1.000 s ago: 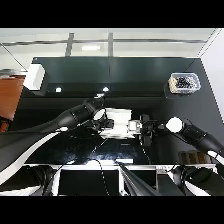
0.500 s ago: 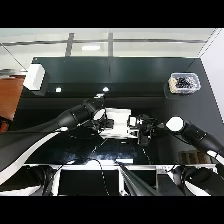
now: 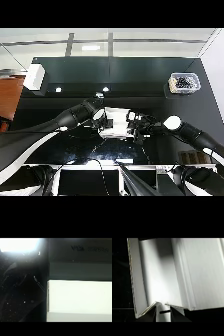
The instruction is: Fold the box and place the chain.
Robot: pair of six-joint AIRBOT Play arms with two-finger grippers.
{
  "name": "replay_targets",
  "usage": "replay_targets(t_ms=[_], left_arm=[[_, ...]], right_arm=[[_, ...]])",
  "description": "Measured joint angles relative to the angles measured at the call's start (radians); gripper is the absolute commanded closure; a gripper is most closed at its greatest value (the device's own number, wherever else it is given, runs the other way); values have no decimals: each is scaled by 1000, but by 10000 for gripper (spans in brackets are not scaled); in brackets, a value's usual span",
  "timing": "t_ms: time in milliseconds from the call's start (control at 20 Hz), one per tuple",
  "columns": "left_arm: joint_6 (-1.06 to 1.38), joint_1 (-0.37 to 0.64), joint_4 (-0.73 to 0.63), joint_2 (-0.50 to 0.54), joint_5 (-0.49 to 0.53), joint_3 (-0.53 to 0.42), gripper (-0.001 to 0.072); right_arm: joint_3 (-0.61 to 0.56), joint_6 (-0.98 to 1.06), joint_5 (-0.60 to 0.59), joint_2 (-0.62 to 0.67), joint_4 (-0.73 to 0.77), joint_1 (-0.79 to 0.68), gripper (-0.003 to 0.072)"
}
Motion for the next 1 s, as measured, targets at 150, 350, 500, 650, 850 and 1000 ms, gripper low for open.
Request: replay_targets(t_ms=[150, 350, 500, 650, 850, 1000], left_arm=[[0, 0, 0, 0, 0, 0, 682], [0, 0, 0, 0, 0, 0, 682], [0, 0, -1, 0, 0, 0, 682], [0, 0, -4, 0, 0, 0, 682], [0, 0, -7, 0, 0, 0, 682], [-2, 0, -11, 0, 4, 0, 682]], right_arm=[[0, -4, -43, -21, 14, 38, 485], [0, -7, -76, -32, 22, 61, 479], [0, -7, -89, -35, 25, 66, 373], [0, -7, -91, -36, 24, 68, 394], [0, -7, -98, -35, 24, 68, 556], [1, 4, -103, -29, 15, 51, 659]])
